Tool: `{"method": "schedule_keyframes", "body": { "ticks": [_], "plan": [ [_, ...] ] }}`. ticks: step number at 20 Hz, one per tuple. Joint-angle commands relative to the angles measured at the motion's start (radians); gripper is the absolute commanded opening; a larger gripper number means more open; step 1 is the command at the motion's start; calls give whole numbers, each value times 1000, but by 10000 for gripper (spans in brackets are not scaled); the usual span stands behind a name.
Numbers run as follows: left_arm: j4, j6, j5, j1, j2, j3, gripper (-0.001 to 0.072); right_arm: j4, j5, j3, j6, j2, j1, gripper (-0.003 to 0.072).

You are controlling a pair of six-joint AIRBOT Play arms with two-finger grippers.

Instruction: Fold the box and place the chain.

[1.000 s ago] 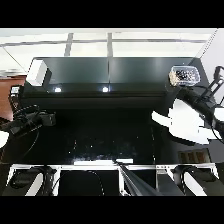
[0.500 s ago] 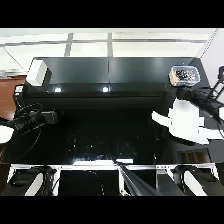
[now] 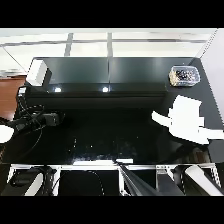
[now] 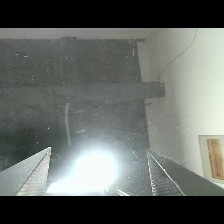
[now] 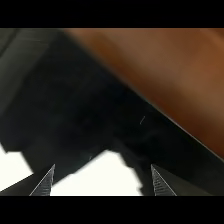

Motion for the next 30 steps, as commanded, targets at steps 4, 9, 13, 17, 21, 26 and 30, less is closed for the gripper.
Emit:
{"method": "schedule_keyframes", "body": {
  "ticks": [4,9,13,17,21,26,30],
  "plan": [
    [-1,0,-6,1,-2,0,707,183,401,183,-381,-290,-210,708],
    [-15,0,-7,1,-3,-1,707,264,478,202,-549,-405,-102,706],
    [-24,0,-8,0,-3,-1,707,204,449,237,-563,-404,-6,351],
    [-24,0,-7,0,-3,-1,707,248,523,262,-594,-378,69,114],
    [-24,0,10,1,-4,-1,707,336,546,262,-618,-295,208,14],
    [-28,0,38,1,-4,-1,707,472,544,254,-593,-172,376,14],
    [-45,1,34,0,-5,-1,707,631,404,138,-542,-26,481,14]
  ]
}}
